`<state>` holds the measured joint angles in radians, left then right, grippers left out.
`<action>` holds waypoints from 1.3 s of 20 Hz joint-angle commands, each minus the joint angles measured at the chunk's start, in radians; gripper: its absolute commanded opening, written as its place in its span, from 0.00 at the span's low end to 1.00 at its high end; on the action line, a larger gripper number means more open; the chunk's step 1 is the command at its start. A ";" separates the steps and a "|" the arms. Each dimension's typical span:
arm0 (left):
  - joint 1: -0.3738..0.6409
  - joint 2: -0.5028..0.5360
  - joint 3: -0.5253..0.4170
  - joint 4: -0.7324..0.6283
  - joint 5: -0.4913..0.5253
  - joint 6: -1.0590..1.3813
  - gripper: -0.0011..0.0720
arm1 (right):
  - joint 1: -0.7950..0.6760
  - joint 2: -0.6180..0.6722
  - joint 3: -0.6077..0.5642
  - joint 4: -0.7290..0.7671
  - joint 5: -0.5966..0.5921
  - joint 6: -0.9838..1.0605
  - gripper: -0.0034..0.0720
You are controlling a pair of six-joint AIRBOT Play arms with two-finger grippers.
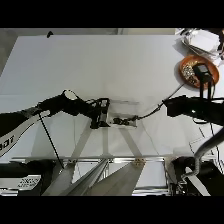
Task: Fold the box and place the chain.
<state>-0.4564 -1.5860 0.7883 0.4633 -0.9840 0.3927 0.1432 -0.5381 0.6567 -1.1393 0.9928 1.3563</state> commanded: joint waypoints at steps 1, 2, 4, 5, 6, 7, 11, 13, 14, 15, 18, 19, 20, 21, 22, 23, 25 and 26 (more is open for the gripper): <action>0.000 0.000 0.001 0.000 0.000 0.000 0.48 | 0.000 0.134 0.004 0.201 -0.014 -0.067 0.08; 0.000 0.000 0.001 0.000 -0.001 0.000 0.48 | 0.000 0.153 0.004 0.275 -0.024 -0.100 0.08; 0.000 0.000 0.001 0.000 0.000 0.000 0.48 | 0.000 0.165 0.004 0.427 -0.031 -0.166 0.08; 0.000 0.000 0.001 0.000 0.000 0.000 0.48 | 0.000 0.165 0.004 0.499 -0.032 -0.201 0.08; 0.000 0.000 0.001 0.000 0.000 0.000 0.48 | 0.000 0.164 0.004 0.549 -0.036 -0.233 0.08; 0.000 0.000 0.001 0.000 0.000 0.000 0.48 | 0.000 0.164 0.004 0.583 -0.042 -0.249 0.08; 0.000 0.000 0.001 0.000 0.000 0.000 0.48 | 0.003 0.140 0.004 0.684 -0.051 -0.311 0.08; 0.000 0.000 0.001 0.000 0.000 0.000 0.48 | 0.042 0.091 0.004 0.770 -0.060 -0.366 0.08; 0.000 0.000 0.001 0.000 0.000 0.000 0.48 | 0.072 0.061 0.004 0.790 -0.066 -0.389 0.08; 0.000 0.000 0.001 0.000 0.000 0.000 0.48 | 0.110 0.024 0.004 0.781 -0.071 -0.404 0.08; 0.000 0.000 0.001 0.000 0.000 0.000 0.48 | 0.220 -0.107 0.004 0.695 -0.071 -0.416 0.08; 0.000 0.000 0.001 0.000 0.000 0.000 0.48 | 0.253 -0.156 0.004 0.658 -0.072 -0.415 0.08; 0.000 0.000 0.001 0.000 0.000 0.000 0.48 | 0.278 -0.203 0.004 0.624 -0.075 -0.415 0.08; 0.000 0.000 0.001 0.000 0.000 0.000 0.48 | 0.300 -0.251 0.004 0.596 -0.082 -0.415 0.08; 0.000 0.000 0.001 0.000 0.000 0.000 0.48 | 0.316 -0.294 0.004 0.573 -0.092 -0.415 0.08; 0.000 0.000 0.001 0.000 0.000 0.000 0.48 | 0.330 -0.341 0.004 0.545 -0.100 -0.415 0.08; 0.000 0.000 0.001 0.000 0.000 0.000 0.48 | 0.344 -0.428 0.003 0.493 -0.103 -0.411 0.08; 0.000 0.000 0.001 0.000 0.000 0.000 0.48 | 0.347 -0.465 0.003 0.487 -0.099 -0.411 0.08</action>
